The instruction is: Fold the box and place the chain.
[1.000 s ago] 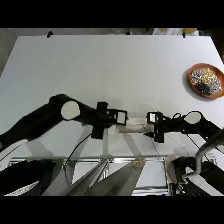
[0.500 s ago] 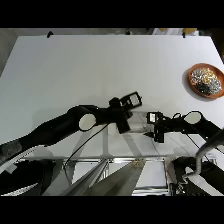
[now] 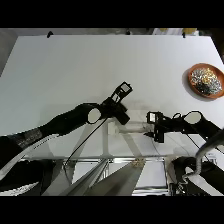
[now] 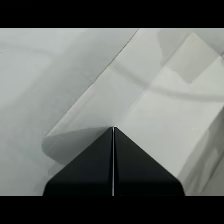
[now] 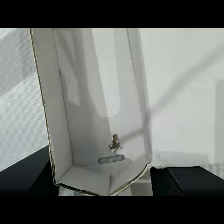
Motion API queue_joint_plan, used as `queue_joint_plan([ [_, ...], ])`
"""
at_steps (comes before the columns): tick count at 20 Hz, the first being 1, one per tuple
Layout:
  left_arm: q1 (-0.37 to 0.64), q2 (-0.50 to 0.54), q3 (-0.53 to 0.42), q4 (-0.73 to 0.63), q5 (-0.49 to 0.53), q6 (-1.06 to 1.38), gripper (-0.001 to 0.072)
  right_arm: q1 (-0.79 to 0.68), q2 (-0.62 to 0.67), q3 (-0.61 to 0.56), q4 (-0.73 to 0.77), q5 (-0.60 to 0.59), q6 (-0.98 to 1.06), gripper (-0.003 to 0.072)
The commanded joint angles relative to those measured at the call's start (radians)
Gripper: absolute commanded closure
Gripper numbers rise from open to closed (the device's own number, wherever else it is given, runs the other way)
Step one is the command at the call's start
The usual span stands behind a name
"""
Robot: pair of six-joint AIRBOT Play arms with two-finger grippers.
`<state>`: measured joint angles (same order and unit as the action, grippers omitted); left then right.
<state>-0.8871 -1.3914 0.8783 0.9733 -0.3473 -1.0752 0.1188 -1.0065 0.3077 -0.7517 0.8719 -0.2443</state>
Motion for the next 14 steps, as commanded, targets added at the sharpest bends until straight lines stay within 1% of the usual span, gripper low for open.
queue_joint_plan([
  [1, 0.003, 0.108, 0.001, 0.094, -0.122, 0.032, 0.0708, 0.0, 0.001, 0.0, 0.0, 0.001, 0.0, 0.0278],
  [3, 0.0, 0.192, 0.002, 0.162, -0.22, 0.063, 0.0707, 0.0, 0.001, 0.0, 0.0, 0.001, 0.0, 0.0278],
  [5, -0.013, 0.227, 0.002, 0.209, -0.326, 0.091, 0.0707, 0.0, 0.001, 0.0, 0.0, 0.001, 0.0, 0.0278],
  [6, -0.018, 0.224, 0.001, 0.222, -0.359, 0.102, 0.0707, 0.0, 0.001, 0.0, 0.0, 0.001, 0.0, 0.0278],
  [9, -0.022, 0.166, 0.001, 0.221, -0.385, 0.115, 0.0707, 0.0, 0.001, 0.0, 0.0, 0.001, 0.0, 0.0278],
  [12, -0.022, 0.094, 0.0, 0.222, -0.477, 0.114, 0.0707, 0.0, 0.001, 0.0, 0.0, 0.001, 0.0, 0.0278],
  [14, 0.0, 0.087, -0.013, 0.248, -0.521, 0.114, 0.0707, 0.0, 0.001, 0.0, 0.0, 0.001, 0.0, 0.0278],
])
